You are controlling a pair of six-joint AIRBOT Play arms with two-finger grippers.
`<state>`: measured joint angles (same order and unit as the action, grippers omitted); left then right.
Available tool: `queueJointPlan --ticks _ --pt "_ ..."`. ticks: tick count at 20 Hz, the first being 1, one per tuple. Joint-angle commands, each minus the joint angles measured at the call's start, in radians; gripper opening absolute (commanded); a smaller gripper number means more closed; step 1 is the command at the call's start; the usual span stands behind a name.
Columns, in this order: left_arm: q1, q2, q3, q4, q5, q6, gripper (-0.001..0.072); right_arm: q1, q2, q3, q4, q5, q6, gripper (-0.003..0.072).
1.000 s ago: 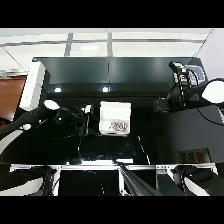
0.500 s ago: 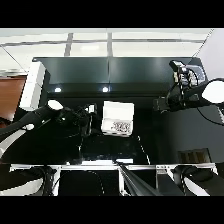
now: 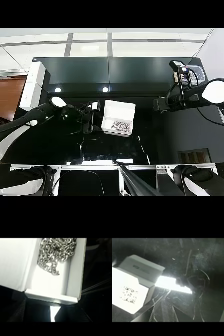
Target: Fold the box and place the chain.
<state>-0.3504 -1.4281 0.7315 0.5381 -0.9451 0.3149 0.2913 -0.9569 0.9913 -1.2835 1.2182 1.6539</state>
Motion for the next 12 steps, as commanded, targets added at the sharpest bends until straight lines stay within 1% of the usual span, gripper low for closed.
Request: queueJointPlan --ticks 1,6,8,9,12 --pt "-0.017 -0.006 0.01 0.0 -0.01 0.004 0.0711 0.0 0.0 0.0 0.0 0.0 -0.001 0.0266" --pt "-0.047 -0.006 0.009 0.001 -0.028 0.026 0.0708 0.0 -0.001 0.0 -0.003 -0.001 -0.001 0.0265" --pt "-0.047 -0.006 0.009 0.0 -0.039 0.023 0.0659 0.0 -0.001 0.0 -0.006 0.0 -0.012 0.0266" --pt "-0.047 -0.006 0.009 0.0 -0.034 0.014 0.0619 0.0 -0.001 -0.001 -0.007 -0.001 -0.016 0.0266" --pt "-0.047 -0.006 0.01 -0.005 -0.031 0.014 0.0641 0.0 -0.002 -0.003 -0.007 -0.014 -0.016 0.0266"
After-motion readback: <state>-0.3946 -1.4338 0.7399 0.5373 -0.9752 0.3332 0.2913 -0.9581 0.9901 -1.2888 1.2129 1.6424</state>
